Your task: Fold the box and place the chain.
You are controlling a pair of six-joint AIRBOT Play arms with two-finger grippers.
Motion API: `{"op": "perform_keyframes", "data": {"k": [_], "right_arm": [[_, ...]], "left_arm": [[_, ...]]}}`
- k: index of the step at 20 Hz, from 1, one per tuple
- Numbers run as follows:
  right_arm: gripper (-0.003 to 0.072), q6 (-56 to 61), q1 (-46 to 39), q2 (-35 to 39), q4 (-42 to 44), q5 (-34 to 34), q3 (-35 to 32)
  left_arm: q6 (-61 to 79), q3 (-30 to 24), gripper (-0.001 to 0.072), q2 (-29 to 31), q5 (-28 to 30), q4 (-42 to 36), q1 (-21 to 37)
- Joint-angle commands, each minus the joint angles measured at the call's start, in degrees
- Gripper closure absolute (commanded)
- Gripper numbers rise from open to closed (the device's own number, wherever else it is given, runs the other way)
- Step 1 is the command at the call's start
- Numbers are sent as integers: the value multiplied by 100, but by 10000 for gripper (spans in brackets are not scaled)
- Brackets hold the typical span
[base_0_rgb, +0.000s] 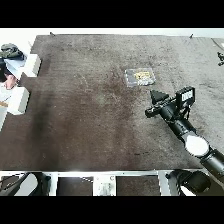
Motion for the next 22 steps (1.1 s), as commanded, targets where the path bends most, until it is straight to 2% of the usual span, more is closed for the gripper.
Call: {"op": "perform_keyframes", "data": {"k": [1, 3, 7, 10, 12, 15, 22], "right_arm": [[700, 2, 2, 4, 0, -9, 0], [701, 2, 2, 4, 0, -13, 0], [700, 2, 2, 4, 0, -48, 0], [700, 2, 2, 4, 0, -168, 0], [700, 2, 2, 4, 0, -275, 0], [700, 2, 2, 4, 0, -455, 0], [700, 0, 2, 4, 0, -1082, 0]], "left_arm": [[492, -376, 707, 909, 1318, -374, -1012], [614, -977, 707, 1547, 2282, -538, -1609], [944, -2369, 707, 2883, 2859, -1314, -2389], [942, -3272, 707, 3978, 3759, -1386, -2852], [949, -3698, 707, 4422, 4277, -1381, -3014], [946, -3875, 705, 4474, 4306, -1381, -3023], [944, -3873, 700, 4474, 4210, -1384, -3023]]}}
